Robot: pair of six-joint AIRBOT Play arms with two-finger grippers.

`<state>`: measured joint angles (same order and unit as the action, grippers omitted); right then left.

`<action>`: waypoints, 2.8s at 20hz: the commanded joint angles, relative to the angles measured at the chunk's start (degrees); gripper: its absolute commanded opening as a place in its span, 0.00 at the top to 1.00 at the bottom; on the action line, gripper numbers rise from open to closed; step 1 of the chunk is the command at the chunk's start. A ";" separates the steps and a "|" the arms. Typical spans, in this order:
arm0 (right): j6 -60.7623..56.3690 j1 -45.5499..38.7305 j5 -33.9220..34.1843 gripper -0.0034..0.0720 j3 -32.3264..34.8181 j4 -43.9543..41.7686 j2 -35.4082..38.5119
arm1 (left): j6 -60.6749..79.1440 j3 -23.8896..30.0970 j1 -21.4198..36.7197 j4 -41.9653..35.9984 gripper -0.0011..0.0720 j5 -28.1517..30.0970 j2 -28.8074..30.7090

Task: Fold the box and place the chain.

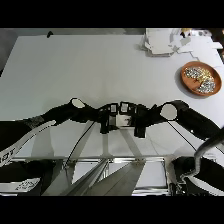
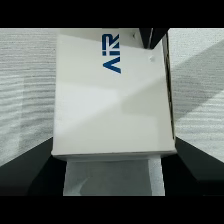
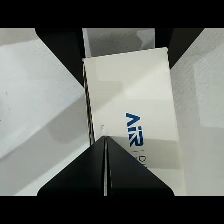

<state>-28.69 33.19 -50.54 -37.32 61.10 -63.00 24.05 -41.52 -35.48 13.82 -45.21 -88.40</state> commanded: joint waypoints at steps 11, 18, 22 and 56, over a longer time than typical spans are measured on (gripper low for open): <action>-6.54 0.00 3.98 0.93 -0.39 2.21 4.68 | -0.04 0.00 0.04 -0.04 0.78 -0.02 0.02; -29.88 -7.78 -2.25 0.93 -0.52 11.63 14.45 | -0.04 0.00 0.04 -0.07 0.78 -0.02 0.02; -46.62 -19.28 -15.34 0.93 0.07 20.68 14.91 | -0.04 0.00 0.04 -0.04 0.78 -0.02 0.02; -52.46 -37.11 -22.23 0.93 1.84 24.00 11.08 | -14.82 0.00 8.00 3.50 0.98 4.94 15.98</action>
<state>-81.14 -3.88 -72.75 -35.53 85.12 -51.88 18.09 -41.52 -31.48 14.85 -43.92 -79.20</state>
